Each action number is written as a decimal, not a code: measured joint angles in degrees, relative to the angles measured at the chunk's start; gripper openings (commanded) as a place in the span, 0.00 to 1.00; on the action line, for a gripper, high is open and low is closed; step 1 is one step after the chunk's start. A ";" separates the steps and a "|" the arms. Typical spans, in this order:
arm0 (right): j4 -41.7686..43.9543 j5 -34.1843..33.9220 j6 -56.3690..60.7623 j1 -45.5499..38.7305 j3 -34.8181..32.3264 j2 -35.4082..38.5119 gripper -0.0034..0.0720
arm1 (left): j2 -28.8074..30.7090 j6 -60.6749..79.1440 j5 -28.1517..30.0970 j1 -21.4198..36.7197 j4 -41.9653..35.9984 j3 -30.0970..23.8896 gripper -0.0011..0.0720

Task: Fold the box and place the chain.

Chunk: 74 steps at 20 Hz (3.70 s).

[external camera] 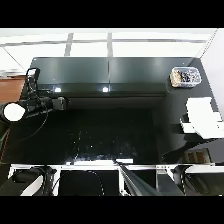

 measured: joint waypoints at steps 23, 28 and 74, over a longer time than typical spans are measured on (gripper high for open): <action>43.06 -9.62 -6.10 30.14 -46.05 41.68 0.06 | -2.80 1.20 -0.04 -1.57 -8.24 0.00 0.98; 47.98 -23.71 -3.58 51.25 -55.98 45.22 0.06 | -14.84 9.97 -3.02 -2.36 -23.06 2.67 0.97; 26.36 -24.83 -3.63 68.61 -45.81 46.12 0.96 | -33.75 73.26 -29.57 -11.47 -37.62 17.46 0.05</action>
